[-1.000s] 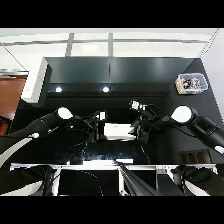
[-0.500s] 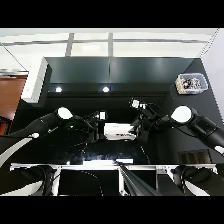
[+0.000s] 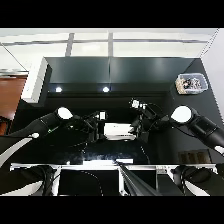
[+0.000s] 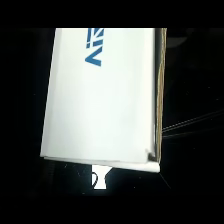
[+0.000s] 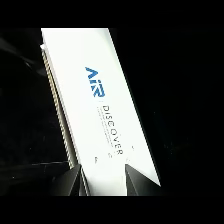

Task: Fold the box and place the chain.

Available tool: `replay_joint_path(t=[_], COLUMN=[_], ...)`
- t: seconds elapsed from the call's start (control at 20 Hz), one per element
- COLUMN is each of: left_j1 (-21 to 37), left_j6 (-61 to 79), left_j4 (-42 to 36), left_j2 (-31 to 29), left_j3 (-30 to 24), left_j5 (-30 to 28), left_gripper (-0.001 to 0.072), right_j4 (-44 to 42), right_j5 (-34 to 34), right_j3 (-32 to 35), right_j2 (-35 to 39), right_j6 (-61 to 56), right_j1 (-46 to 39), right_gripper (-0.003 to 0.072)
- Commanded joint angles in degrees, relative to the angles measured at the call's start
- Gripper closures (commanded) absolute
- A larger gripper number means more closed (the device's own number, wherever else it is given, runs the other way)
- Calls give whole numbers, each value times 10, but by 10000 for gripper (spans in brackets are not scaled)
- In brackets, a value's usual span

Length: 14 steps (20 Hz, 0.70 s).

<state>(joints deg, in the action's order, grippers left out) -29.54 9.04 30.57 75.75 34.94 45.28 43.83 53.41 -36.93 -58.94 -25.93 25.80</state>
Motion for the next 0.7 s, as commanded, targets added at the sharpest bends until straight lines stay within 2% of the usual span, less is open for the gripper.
replay_joint_path(t=[0.0, 0.65], left_j1=[0, 0], left_j6=[0, 0], left_j4=[0, 0], left_j2=[0, 0], left_j3=[0, 0], left_j5=[0, 0], left_gripper=[227, 227], right_j4=[9, 12], right_j5=[8, 22], right_j3=[0, 0], right_j2=[-4, -19], right_j6=[0, 0], right_j1=[0, 0], right_gripper=[376, 375])
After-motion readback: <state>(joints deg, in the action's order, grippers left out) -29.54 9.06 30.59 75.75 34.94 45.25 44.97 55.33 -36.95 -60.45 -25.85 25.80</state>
